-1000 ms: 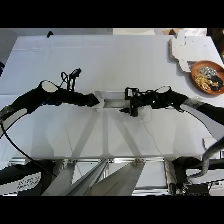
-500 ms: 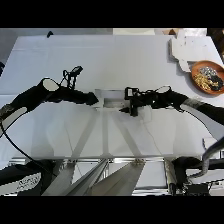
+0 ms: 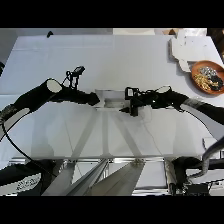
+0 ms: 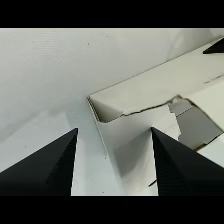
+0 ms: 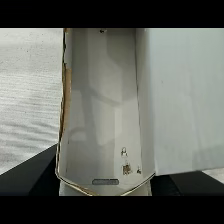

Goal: Fold the box and place the chain.

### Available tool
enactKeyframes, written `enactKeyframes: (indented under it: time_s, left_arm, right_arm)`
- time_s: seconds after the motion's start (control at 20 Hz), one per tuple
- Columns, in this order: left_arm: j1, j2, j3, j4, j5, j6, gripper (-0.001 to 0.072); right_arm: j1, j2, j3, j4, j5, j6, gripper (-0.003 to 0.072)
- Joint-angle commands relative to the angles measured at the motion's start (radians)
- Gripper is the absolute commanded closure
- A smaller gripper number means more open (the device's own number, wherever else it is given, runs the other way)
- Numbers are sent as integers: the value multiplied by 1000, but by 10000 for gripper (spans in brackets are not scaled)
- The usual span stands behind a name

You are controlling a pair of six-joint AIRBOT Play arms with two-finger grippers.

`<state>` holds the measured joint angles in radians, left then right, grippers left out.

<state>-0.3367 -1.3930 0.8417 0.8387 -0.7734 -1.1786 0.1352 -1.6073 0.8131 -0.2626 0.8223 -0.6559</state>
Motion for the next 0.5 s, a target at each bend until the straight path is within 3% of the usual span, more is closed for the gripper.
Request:
enactKeyframes:
  time_s: [0.0, 0.15, 0.45]
  left_arm:
    - [-8, 0, 2, 81, 2, -79, 216]
    - [-8, 0, 12, 121, 3, -106, 253]
    - [-8, 0, 21, 116, 5, -113, 253]
  right_arm:
    - [0, -1, 0, 0, 1, 0, 211]
    - [0, -1, 0, 0, 1, 0, 211]
    - [0, -1, 0, 0, 1, 0, 211]
